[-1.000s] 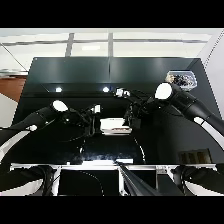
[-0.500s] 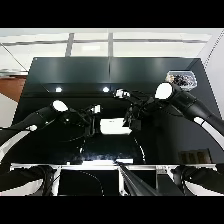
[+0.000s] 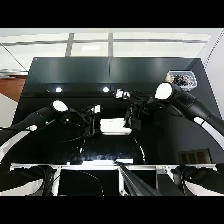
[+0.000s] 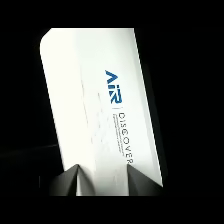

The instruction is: Fold the box and place the chain.

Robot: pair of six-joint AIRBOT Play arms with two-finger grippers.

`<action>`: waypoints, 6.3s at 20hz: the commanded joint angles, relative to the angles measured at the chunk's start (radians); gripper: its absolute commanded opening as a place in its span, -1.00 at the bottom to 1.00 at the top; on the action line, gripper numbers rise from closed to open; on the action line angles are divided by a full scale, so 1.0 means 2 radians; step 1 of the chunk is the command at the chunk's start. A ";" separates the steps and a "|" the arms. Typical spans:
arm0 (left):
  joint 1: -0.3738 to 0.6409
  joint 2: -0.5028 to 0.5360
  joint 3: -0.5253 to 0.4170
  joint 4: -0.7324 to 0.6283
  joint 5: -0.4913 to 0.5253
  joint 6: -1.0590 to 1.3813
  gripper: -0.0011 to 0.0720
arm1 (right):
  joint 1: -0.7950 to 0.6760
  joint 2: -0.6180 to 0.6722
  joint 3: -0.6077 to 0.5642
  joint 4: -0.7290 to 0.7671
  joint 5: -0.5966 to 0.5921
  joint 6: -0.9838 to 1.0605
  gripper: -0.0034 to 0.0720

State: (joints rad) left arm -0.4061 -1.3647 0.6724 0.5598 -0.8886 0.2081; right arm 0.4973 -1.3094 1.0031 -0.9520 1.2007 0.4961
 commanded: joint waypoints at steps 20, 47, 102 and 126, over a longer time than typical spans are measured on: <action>0.000 0.000 0.000 0.000 0.001 0.000 0.16 | 0.023 0.002 0.008 -0.027 -0.021 0.025 -0.44; 0.000 0.000 0.000 0.000 0.001 0.000 0.16 | 0.024 0.006 0.010 -0.028 -0.037 0.048 -0.67; 0.000 0.000 0.000 0.000 0.003 -0.002 0.16 | -0.069 0.020 -0.138 0.210 -0.085 0.274 -0.82; 0.002 0.045 0.000 0.087 0.001 -0.064 0.97 | -0.149 0.097 -0.095 0.208 -0.062 0.261 -0.82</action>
State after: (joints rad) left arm -0.4030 -1.3228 0.6720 0.6441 -0.8860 0.1436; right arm 0.2760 -1.1847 0.7849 -0.5434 1.0393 1.0210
